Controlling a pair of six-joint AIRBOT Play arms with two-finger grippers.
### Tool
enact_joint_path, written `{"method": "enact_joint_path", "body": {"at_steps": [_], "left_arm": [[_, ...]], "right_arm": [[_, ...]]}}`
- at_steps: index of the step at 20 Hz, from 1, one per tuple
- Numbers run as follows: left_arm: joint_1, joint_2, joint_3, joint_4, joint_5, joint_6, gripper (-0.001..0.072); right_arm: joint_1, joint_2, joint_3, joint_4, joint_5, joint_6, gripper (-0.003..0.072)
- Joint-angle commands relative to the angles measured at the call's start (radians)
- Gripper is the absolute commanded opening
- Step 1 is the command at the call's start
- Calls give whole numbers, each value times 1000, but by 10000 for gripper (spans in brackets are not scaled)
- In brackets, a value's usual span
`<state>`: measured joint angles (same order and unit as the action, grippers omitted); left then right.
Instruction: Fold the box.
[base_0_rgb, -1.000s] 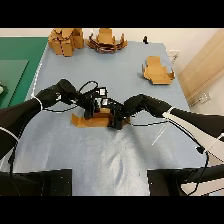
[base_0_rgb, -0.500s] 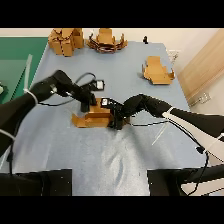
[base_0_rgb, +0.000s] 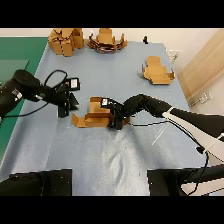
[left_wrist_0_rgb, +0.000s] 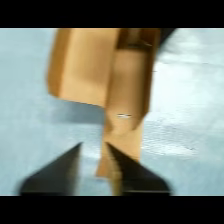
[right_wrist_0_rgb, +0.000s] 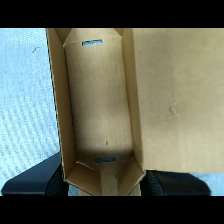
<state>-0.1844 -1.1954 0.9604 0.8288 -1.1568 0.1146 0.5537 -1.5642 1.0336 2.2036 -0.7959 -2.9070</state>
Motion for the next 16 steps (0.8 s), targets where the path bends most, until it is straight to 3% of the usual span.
{"method": "enact_joint_path", "body": {"at_steps": [1,5,11,12,15,16], "left_arm": [[-61,24,-96,28,53,3,592],[-182,12,-147,179,172,-45,592],[-244,-63,-161,190,337,-120,589],[-248,-70,-161,189,339,-118,554],[-273,-74,-161,189,338,-112,218],[-282,-74,-161,189,338,-103,206]], "right_arm": [[1,-1,0,1,1,0,268],[1,-1,0,1,1,0,268],[1,-1,0,3,1,0,267],[1,-1,0,3,1,0,267],[1,-1,0,3,1,0,268],[1,-1,0,3,1,0,267]]}}
